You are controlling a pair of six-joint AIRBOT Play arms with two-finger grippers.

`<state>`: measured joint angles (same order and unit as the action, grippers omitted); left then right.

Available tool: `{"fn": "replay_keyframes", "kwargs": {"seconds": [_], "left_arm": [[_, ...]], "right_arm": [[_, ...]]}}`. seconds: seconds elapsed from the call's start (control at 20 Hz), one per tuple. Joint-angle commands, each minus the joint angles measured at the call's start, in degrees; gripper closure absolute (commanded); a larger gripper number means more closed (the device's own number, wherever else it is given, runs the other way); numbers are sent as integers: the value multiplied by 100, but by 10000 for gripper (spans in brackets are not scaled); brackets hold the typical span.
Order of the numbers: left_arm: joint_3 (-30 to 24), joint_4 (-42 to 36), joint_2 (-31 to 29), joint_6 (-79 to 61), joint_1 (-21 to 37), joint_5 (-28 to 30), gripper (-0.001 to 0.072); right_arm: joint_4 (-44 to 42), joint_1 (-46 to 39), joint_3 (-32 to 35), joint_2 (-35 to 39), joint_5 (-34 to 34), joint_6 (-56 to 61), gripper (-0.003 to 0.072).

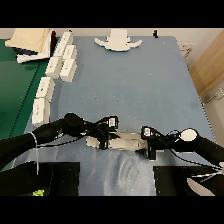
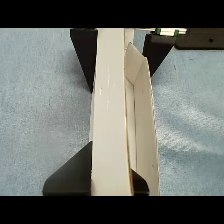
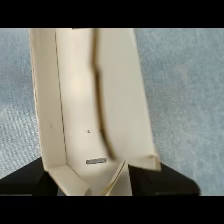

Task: Fold the box.

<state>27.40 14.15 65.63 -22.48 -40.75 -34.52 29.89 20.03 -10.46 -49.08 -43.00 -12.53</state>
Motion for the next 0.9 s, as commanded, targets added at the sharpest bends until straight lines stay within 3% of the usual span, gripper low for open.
{"fn": "replay_keyframes", "kwargs": {"seconds": [0.0,0.05,0.1,0.5,0.55,0.6,0.85], "left_arm": [[2,2,0,-2,2,0,696],[4,2,0,-2,2,0,696],[2,2,0,-2,2,-2,695],[4,2,0,-2,2,-2,696],[4,2,0,0,2,-2,696],[4,2,0,-2,2,0,696],[2,2,0,-2,2,0,696]], "right_arm": [[-57,-4,-7,0,20,4,107],[-149,-4,-7,2,17,7,27],[-267,-4,-7,2,20,4,14],[-326,-2,-7,57,2,4,28],[-284,0,-7,57,-11,4,104],[-210,15,-7,57,-24,2,117],[15,199,-7,52,24,2,91]]}}
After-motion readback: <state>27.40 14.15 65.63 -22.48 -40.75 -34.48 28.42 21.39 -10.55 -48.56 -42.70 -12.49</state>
